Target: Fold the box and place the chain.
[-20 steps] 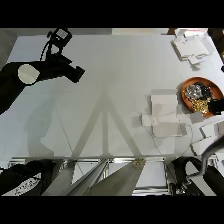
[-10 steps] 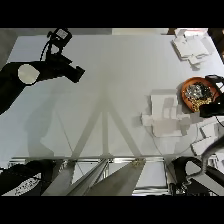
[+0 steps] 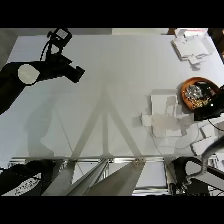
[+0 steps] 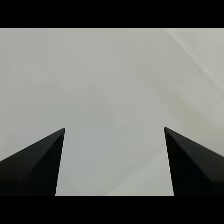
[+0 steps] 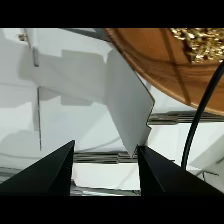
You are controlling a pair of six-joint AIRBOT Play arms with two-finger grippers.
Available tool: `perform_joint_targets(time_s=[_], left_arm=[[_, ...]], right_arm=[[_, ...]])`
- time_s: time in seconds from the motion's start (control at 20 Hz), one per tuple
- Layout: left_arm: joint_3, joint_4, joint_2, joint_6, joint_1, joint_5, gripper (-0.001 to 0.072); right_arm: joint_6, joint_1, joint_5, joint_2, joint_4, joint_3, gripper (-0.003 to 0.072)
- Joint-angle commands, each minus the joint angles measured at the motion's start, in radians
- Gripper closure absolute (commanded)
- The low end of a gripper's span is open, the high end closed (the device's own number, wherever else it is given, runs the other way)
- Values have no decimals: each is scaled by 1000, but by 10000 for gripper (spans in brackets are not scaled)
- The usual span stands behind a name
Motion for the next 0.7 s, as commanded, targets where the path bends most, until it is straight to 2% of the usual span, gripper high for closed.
perform_joint_targets(time_s=[0.0, 0.2, 0.35, 0.65], left_arm=[[1, 0, -1, 0, 0, 0, 10], [1, 0, -1, 0, 0, 0, 10], [1, 0, -1, 0, 0, 0, 10], [1, 0, -1, 0, 0, 0, 10]], right_arm=[[-19, -1, 23, -10, 29, 0, 403], [-40, -1, 14, -10, 29, 0, 422], [-40, -1, -14, -11, 26, 0, 388], [-41, -1, -51, -65, 60, 0, 389]])
